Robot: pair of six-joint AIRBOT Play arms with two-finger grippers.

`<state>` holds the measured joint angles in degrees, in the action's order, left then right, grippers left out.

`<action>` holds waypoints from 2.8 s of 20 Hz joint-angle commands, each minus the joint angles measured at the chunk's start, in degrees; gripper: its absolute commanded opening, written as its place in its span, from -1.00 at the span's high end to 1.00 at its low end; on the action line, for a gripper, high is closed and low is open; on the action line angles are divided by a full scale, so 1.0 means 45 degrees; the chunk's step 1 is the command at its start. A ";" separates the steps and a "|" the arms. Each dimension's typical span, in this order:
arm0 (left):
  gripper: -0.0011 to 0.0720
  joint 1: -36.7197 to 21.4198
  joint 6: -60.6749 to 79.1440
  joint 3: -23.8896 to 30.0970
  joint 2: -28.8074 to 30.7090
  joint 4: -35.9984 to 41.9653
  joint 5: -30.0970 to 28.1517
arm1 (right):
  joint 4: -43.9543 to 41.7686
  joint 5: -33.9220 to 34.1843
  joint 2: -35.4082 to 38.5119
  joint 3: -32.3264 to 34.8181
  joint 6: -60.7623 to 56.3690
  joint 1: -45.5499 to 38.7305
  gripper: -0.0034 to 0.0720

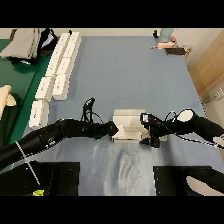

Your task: Fold the box.

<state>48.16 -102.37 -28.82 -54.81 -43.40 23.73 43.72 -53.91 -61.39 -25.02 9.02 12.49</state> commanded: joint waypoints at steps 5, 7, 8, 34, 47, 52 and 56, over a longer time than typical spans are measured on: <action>-0.46 0.0214 -0.2380 -0.0612 -0.0447 -0.1885 0.0835 | 0.0000 -0.0005 0.0005 -0.0010 -0.0005 0.0005 -0.53; -0.46 0.0665 -0.5591 -0.1627 -0.0947 -0.5226 0.2001 | -0.0005 -0.0005 0.0005 -0.0010 -0.0005 0.0005 -0.53; -0.46 0.1039 -0.7397 -0.2322 -0.1321 -0.7247 0.2924 | -0.0005 -0.0005 0.0005 -0.0010 -0.0005 0.0000 -0.53; -0.47 0.3351 -0.9646 -0.6518 -0.5853 -0.9646 0.6844 | -0.0005 -0.0005 0.0005 -0.0010 -0.0005 0.0005 -0.53; -0.46 0.3245 -1.0074 -0.6518 -0.5853 -0.9549 0.6873 | -0.0005 -0.0005 0.0005 -0.0010 -0.0005 0.0005 -0.53; -0.46 0.2948 -0.9452 -0.7276 -0.5867 -0.9632 0.7640 | -0.0005 -0.0005 0.0005 -0.0010 -0.0005 0.0005 -0.53; -0.47 0.2696 -0.9209 -0.7577 -0.6188 -0.9695 0.8097 | -0.0005 -0.0005 0.0005 -0.0010 -0.0005 0.0000 -0.53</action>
<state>60.82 -145.03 -61.93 -81.80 -86.83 58.24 43.72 -53.91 -61.39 -25.02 9.02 12.49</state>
